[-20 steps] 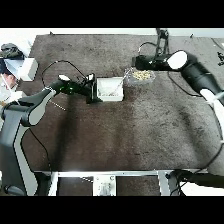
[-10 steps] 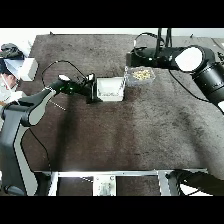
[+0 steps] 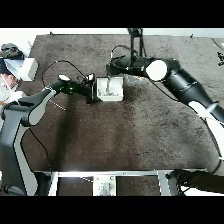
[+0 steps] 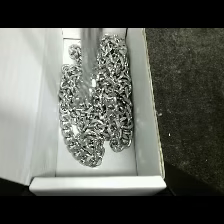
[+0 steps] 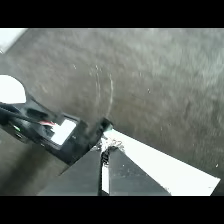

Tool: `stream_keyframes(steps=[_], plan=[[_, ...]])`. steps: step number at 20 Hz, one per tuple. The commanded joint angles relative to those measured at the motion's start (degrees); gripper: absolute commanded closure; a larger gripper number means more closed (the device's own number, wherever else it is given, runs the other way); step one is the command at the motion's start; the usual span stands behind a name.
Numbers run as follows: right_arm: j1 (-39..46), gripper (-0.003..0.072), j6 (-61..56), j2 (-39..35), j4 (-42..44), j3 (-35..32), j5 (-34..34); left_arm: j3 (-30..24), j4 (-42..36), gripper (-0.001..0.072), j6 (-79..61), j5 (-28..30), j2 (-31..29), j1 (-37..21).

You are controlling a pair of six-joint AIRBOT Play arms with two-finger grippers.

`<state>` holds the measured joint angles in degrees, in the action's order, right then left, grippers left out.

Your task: Fold the box and place the chain.

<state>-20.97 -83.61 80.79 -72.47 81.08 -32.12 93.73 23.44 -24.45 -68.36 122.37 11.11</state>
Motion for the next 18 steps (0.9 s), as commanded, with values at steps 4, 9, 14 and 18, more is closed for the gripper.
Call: stream_keyframes(steps=[4,9,14,18], plan=[[2.69,0.0416,-0.15,4.57,-5.68,0.07,1.55,0.00,0.02,0.0437,-0.02,0.02,0.00,0.02],[12.87,0.0418,7.96,5.03,4.59,0.26,3.04,0.00,0.00,0.0437,-0.02,0.02,0.00,0.02],[20.57,0.0569,37.55,13.62,31.32,8.68,-9.70,0.00,0.00,0.0437,-0.02,0.02,0.00,0.02],[21.77,0.0576,46.62,21.73,32.94,16.22,-20.17,0.00,0.00,0.0437,-0.02,0.00,0.00,0.02]])
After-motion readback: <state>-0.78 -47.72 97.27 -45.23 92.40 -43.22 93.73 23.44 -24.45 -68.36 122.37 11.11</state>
